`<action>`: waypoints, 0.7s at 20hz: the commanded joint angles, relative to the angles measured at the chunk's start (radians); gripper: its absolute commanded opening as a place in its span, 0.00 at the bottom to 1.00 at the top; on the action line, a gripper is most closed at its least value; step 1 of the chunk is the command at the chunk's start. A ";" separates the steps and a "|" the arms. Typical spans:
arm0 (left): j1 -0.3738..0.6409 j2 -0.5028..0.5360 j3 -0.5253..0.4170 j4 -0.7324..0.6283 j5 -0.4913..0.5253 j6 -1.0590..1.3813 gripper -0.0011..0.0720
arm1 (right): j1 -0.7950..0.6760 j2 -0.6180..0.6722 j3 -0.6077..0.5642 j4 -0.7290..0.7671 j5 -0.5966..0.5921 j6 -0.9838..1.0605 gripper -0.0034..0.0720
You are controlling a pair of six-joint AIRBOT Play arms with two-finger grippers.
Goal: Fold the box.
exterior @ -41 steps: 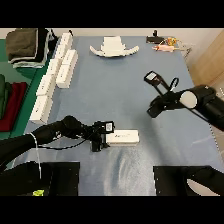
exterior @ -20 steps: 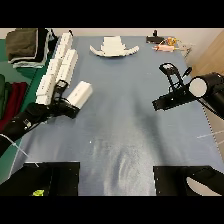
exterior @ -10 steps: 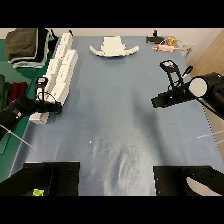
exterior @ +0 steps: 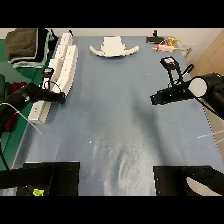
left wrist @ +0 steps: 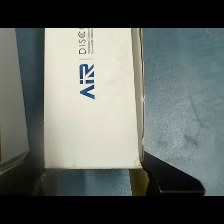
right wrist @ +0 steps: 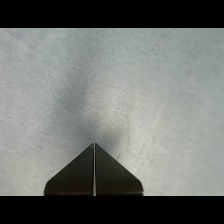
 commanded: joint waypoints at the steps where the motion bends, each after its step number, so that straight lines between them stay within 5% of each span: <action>1: -0.018 -0.093 0.082 0.001 0.027 -0.024 0.71 | 0.001 0.000 0.000 0.000 -0.013 0.000 0.06; 14: -0.016 -0.243 0.180 0.001 0.172 -0.038 0.71 | 0.001 0.000 0.000 0.000 -0.013 0.000 0.05</action>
